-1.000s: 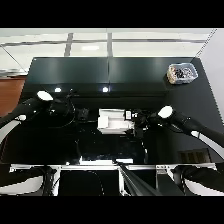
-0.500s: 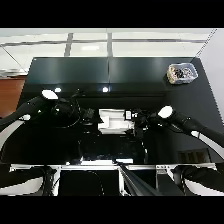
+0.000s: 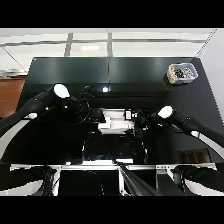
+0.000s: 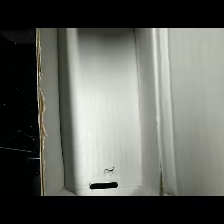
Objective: Fold the box and place the chain.
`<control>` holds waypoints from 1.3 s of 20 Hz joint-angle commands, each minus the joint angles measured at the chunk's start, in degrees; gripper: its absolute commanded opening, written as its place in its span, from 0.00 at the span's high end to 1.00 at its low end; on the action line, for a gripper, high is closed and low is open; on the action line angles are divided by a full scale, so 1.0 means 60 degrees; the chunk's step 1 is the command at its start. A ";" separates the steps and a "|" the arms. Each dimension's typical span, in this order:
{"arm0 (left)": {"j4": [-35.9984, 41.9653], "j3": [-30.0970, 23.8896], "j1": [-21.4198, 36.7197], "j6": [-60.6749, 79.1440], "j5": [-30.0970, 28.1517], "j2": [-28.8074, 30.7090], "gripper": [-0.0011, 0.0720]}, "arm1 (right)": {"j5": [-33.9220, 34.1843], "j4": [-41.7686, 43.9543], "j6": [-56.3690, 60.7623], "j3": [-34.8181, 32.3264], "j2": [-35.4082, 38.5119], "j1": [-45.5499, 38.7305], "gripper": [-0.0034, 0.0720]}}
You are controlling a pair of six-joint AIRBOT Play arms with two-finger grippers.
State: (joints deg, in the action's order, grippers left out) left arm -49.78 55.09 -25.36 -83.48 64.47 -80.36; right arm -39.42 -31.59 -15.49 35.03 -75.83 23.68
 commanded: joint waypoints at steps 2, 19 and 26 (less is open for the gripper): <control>-0.2426 0.0616 -0.1031 -0.2455 -0.0313 0.0007 0.32 | 0.0000 0.0000 0.0000 0.0004 0.0000 0.0000 0.39; -0.3694 0.0743 -0.2011 -0.4193 -0.0619 -0.0007 0.43 | 0.0000 0.0004 0.0000 0.0004 0.0000 0.0000 0.39; -0.3938 0.0743 -0.2029 -0.4415 -0.0412 -0.0011 0.43 | -0.0004 0.0000 0.0000 0.0004 0.0000 0.0000 0.39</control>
State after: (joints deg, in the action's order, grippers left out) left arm -72.34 59.53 -37.47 -109.12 61.12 -80.42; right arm -39.42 -31.62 -15.51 35.03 -75.83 23.68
